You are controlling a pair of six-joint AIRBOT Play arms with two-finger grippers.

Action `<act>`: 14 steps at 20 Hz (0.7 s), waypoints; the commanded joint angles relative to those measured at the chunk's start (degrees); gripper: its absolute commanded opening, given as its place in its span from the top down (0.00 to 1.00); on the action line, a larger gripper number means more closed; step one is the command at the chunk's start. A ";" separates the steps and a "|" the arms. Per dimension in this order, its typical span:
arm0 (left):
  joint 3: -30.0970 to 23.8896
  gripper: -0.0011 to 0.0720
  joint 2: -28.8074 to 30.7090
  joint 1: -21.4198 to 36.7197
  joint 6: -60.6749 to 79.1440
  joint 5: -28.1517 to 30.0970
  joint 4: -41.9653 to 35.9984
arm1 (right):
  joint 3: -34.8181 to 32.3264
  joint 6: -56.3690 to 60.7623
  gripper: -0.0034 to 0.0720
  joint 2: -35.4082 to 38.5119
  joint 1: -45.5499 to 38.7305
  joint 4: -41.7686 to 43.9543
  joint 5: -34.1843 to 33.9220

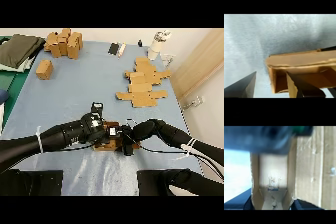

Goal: Fold the box.

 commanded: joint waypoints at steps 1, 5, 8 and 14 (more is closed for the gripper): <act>0.04 0.28 0.92 2.69 3.30 -2.14 -3.76 | -0.02 0.04 0.26 -0.02 0.02 0.02 0.00; 0.09 0.28 1.81 6.97 8.92 -2.05 -11.04 | -0.02 0.04 0.26 0.00 0.02 0.02 0.00; 0.09 0.28 3.34 10.03 13.55 -2.43 -15.37 | -0.02 0.04 0.26 -0.02 0.02 0.02 0.00; 0.09 0.29 4.74 16.39 21.68 -12.17 -17.27 | -0.02 0.04 0.26 0.00 0.02 0.00 0.00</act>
